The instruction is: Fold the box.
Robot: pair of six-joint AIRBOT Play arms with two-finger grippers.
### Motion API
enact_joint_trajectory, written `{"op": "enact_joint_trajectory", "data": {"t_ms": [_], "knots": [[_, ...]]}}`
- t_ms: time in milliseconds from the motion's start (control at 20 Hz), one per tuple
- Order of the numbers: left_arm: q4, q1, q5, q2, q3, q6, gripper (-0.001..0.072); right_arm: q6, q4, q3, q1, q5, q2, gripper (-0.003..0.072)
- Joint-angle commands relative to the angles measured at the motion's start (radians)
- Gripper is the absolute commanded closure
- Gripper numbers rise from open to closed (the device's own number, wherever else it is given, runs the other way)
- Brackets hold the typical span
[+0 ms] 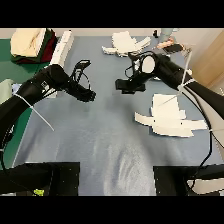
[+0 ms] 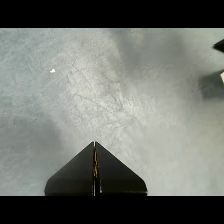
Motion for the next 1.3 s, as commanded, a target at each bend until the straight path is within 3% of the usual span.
{"op": "enact_joint_trajectory", "data": {"t_ms": [0, 50, 150, 400, 600, 650, 700, 750, 900, 1100, 1250], "knots": [[-0.003, 0.001, 0.055, 0.000, 0.001, 0.000, 0.0695, 0.075, -0.289, 0.025, -0.084, 0.255, 0.050, 0.0620], [-0.003, 0.000, 0.067, 0.000, 0.001, 0.000, 0.0695, 0.072, -0.385, 0.021, -0.129, 0.359, 0.065, 0.0462], [-0.007, 0.001, 0.082, 0.000, 0.001, 0.000, 0.0695, 0.007, -0.496, -0.007, -0.236, 0.509, 0.084, 0.0268], [-0.052, 0.001, 0.072, 0.000, 0.001, -0.003, 0.0694, -0.117, -0.466, -0.178, -0.556, 0.538, 0.113, 0.0268], [-0.130, 0.001, 0.026, 0.000, 0.001, -0.003, 0.0693, -0.242, -0.257, -0.245, -0.826, 0.520, 0.118, 0.0273], [-0.135, 0.001, 0.017, 0.000, 0.001, -0.004, 0.0638, -0.270, -0.229, -0.245, -0.890, 0.520, 0.122, 0.0280], [-0.138, 0.001, 0.005, 0.000, 0.002, -0.004, 0.0236, -0.301, -0.193, -0.245, -0.952, 0.520, 0.129, 0.0280], [-0.143, 0.001, -0.002, 0.000, 0.001, -0.005, 0.0029, -0.334, -0.148, -0.248, -1.008, 0.521, 0.134, 0.0280], [-0.201, 0.001, -0.027, 0.000, 0.002, -0.005, 0.0034, -0.465, -0.034, -0.308, -1.157, 0.500, 0.134, 0.0280], [-0.258, 0.003, -0.081, 0.000, 0.002, -0.005, 0.0034, -0.603, 0.051, -0.420, -1.313, 0.383, 0.131, 0.0280], [-0.290, 0.003, -0.131, 0.000, 0.002, -0.005, 0.0035, -0.741, 0.275, -0.419, -1.400, 0.351, 0.112, 0.0280]]}}
